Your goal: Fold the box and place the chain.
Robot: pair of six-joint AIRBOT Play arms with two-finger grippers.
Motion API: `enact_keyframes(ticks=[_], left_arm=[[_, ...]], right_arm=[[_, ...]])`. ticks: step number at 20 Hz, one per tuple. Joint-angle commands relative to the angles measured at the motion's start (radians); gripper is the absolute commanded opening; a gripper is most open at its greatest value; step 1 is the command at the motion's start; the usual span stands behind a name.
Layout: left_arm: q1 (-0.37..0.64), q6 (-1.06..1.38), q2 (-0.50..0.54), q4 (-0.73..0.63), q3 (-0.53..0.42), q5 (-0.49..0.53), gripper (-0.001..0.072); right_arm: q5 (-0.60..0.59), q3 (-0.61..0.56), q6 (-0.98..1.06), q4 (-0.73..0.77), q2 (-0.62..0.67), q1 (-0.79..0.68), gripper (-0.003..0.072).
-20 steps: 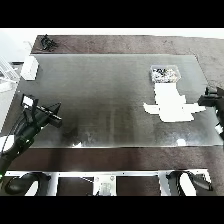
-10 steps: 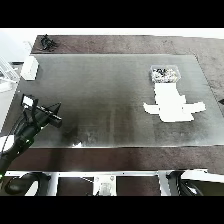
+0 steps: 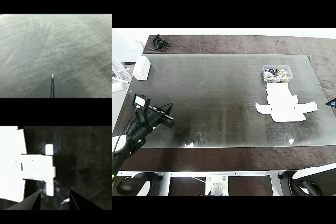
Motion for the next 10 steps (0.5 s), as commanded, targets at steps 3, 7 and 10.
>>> enact_keyframes(ticks=[3,7,10], left_arm=[[0.0,0.0,0.001,0.0,0.0,0.0,0.0021],[0.0,0.0,0.001,0.0,0.0,0.0,0.0021],[0.0,0.0,0.001,0.0,0.0,0.0,0.0021]], right_arm=[[0.049,0.034,-0.006,0.008,-0.1,0.075,0.0401],[0.052,0.034,-0.015,0.0,-0.111,0.102,0.0401],[0.054,0.034,-0.016,-0.007,-0.114,0.108,0.0401]])
